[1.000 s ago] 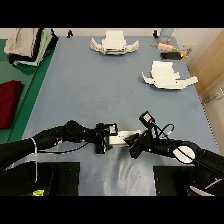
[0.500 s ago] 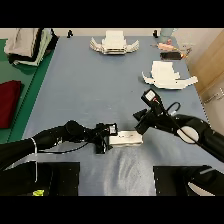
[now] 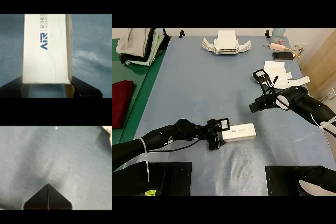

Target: Fold the box.

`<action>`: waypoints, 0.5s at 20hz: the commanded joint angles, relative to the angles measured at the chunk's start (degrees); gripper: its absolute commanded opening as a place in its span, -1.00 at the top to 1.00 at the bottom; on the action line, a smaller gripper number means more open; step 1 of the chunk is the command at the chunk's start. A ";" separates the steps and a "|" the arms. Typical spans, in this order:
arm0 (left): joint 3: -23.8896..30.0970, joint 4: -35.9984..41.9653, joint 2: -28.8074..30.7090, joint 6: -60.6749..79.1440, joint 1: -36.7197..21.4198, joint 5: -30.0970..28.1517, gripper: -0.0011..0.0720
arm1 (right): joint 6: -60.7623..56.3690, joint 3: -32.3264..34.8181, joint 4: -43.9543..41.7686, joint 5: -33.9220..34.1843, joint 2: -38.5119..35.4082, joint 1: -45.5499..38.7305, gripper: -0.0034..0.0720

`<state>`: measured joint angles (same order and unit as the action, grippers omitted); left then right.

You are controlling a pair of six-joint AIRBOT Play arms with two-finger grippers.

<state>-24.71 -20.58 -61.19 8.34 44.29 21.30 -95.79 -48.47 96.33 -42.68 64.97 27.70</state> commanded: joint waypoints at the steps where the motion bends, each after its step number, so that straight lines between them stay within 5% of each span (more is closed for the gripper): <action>1: -0.59 -0.11 3.67 -11.13 -3.37 -14.99 -0.50 | -11.15 -1.46 2.73 1.18 2.47 -1.16 0.90; 4: -1.70 -0.11 4.57 -12.22 -15.17 -21.07 -0.50 | -12.37 -1.44 3.13 1.22 2.51 -1.70 0.90; 10: -17.81 -0.31 -10.03 -12.72 -44.33 -10.47 -0.50 | -12.37 -1.44 2.89 1.18 2.51 -1.68 0.90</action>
<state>-35.14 -20.78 -64.77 -3.20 11.40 7.29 -107.37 -49.84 99.20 -41.56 67.37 26.06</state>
